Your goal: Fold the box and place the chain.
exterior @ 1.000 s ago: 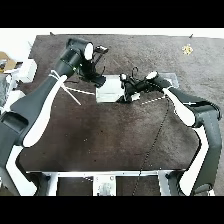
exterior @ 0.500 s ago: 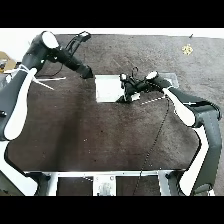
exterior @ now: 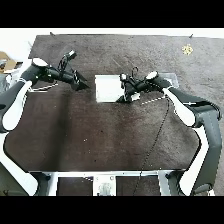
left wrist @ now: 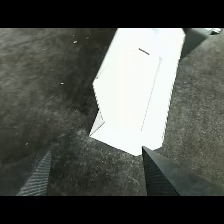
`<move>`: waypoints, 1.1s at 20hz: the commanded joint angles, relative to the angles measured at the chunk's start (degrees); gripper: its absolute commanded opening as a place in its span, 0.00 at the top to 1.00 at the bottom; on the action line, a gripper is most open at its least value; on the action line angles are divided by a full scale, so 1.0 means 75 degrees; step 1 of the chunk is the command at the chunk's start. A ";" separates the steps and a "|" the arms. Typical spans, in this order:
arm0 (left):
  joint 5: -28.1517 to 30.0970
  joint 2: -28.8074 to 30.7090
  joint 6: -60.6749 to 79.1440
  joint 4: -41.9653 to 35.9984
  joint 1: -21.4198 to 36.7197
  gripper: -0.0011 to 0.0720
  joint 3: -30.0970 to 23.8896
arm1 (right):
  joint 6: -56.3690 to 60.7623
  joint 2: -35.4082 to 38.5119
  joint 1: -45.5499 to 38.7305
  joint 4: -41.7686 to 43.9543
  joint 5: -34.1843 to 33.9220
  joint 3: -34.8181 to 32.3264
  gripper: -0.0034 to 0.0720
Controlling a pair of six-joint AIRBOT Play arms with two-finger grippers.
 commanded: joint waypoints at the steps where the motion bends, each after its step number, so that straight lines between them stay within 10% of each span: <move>1: -0.0289 -0.0498 0.1670 -0.0428 0.0108 0.13 -0.0114 | 0.0003 0.0003 0.0000 0.0000 0.0003 0.0000 0.44; 2: -0.0350 -0.0557 0.2052 -0.0227 0.0108 0.01 -0.0117 | 0.0003 0.0003 -0.0003 0.0003 0.0000 0.0000 0.44; 22: -0.0548 -0.1177 0.3704 -0.0924 -0.0402 0.00 -0.0131 | 0.0003 0.0003 -0.0003 0.0000 0.0000 0.0000 0.44</move>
